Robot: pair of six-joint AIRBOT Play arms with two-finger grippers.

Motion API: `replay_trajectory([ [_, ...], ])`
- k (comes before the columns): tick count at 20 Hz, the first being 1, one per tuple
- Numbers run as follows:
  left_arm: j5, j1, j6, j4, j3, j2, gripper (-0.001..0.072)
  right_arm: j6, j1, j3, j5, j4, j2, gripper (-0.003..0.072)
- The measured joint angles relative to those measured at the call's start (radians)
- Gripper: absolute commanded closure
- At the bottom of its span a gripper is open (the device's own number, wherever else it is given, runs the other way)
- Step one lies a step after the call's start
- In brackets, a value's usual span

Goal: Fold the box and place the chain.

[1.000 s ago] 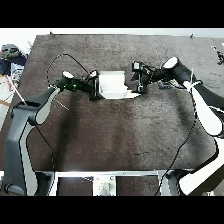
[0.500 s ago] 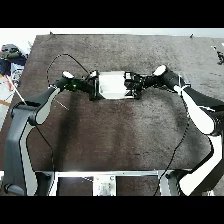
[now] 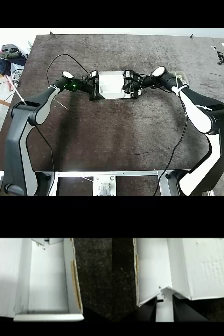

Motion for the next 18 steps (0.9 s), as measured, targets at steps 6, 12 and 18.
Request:
replay_trajectory([
  [6,0.000,0.000,0.001,0.000,0.000,0.000,0.0241,-0.030,0.019,0.000,0.009,0.031,-0.012,0.0460],
  [12,0.000,0.000,0.002,0.000,0.000,0.000,0.0241,-0.062,0.023,0.000,0.010,0.038,-0.017,0.0193],
  [18,0.000,0.000,0.000,-0.001,0.000,0.000,0.0240,-0.069,0.023,0.000,0.006,0.034,-0.017,0.0226],
])
